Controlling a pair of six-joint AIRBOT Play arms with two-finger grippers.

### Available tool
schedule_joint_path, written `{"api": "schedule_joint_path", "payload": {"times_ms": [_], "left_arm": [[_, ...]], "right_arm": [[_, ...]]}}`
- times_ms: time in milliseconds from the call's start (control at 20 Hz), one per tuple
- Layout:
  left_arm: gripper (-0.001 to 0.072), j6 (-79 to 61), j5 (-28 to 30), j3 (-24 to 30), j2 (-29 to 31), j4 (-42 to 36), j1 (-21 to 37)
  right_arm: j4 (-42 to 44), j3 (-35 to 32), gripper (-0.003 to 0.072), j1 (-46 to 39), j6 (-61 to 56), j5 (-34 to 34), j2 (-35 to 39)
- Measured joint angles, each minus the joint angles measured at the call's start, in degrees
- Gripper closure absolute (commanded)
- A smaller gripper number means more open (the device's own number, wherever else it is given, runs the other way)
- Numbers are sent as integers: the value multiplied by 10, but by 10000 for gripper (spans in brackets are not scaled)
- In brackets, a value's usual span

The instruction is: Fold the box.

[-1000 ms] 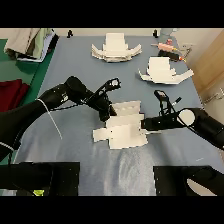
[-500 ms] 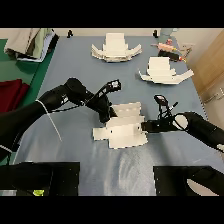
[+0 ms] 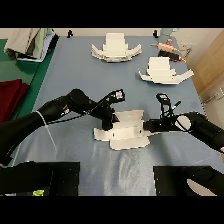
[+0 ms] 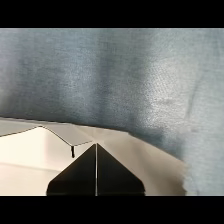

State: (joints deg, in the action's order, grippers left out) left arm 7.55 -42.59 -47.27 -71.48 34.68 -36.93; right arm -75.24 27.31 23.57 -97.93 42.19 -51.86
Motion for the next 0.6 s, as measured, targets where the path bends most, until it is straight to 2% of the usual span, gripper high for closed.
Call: {"api": "schedule_joint_path", "payload": {"times_ms": [300, 600], "left_arm": [[699, -7, 25, 32, 25, 2, -11], [698, -9, 11, 37, 29, 3, -17]], "right_arm": [[-66, 12, 685, 0, -59, 3, 8], [-148, 44, 684, 0, -127, 14, 15]]}}
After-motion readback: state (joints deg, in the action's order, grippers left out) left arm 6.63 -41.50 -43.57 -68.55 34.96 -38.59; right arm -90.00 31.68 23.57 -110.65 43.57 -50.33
